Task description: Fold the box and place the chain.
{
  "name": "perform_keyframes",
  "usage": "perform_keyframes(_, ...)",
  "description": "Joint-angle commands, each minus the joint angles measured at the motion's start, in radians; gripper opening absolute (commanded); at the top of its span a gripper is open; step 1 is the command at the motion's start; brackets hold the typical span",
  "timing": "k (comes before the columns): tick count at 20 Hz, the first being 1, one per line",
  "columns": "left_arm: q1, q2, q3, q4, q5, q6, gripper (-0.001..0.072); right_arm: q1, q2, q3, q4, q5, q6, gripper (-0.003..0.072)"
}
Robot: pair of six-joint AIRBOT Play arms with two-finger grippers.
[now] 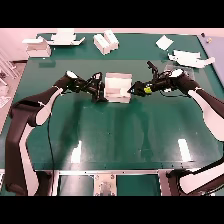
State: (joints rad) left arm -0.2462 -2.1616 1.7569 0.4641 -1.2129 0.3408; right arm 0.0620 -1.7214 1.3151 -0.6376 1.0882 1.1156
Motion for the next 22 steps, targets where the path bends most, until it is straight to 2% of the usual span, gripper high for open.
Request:
perform_keyframes(1,0.000,0.000,0.000,0.000,0.001,0.000,0.0405,0.015,0.001,0.000,-0.003,0.005,0.011,0.0346)
perform_keyframes(3,0.000,0.000,0.000,0.000,0.001,0.000,0.0404,0.028,0.002,0.003,-0.029,0.004,0.011,0.0347)
perform_keyframes(8,0.000,0.000,0.000,0.000,0.001,0.000,0.0405,0.075,0.002,0.061,-0.237,0.003,0.111,0.0346)
perform_keyframes(12,0.000,0.000,0.000,0.000,0.001,0.000,0.0405,0.099,0.001,0.127,-0.277,0.001,0.182,0.0344)
perform_keyframes(22,0.000,0.000,0.000,0.000,0.001,0.000,0.0405,0.169,0.001,0.174,-0.502,-0.003,0.404,0.0345)
